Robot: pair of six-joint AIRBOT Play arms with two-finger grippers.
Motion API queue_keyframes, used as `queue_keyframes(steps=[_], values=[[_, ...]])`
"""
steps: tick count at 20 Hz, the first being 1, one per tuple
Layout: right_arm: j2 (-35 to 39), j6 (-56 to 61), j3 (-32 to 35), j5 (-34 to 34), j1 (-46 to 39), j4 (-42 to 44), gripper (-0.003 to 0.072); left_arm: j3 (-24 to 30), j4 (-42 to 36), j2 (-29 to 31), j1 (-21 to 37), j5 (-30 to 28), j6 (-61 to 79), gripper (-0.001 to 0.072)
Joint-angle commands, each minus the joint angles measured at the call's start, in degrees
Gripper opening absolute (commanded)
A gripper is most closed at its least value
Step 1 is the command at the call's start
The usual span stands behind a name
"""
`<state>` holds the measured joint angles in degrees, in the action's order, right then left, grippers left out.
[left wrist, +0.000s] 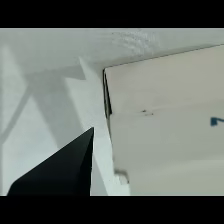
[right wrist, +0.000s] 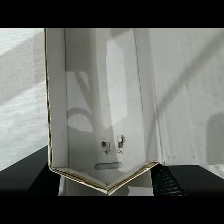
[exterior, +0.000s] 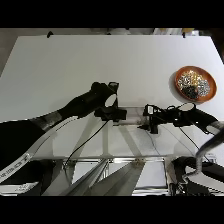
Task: Fold the box and place the chain.
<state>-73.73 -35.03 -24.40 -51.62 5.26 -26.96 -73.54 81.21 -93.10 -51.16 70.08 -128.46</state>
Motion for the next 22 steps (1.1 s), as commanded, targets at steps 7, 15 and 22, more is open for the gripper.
queue_keyframes(steps=[7,15,22], values=[[0.0,0.0,0.0,0.0,0.0,0.0,0.0399,-0.6,0.8,-4.1,-1.4,-0.9,-3.9,0.0189],[0.0,0.0,0.0,0.0,0.0,0.0,0.0399,-0.6,0.9,-4.3,-1.5,-1.5,-5.3,0.0002],[0.0,0.0,0.0,0.0,0.0,0.0,0.0399,-0.6,-0.2,-1.7,0.0,-1.2,-4.1,0.0222]])
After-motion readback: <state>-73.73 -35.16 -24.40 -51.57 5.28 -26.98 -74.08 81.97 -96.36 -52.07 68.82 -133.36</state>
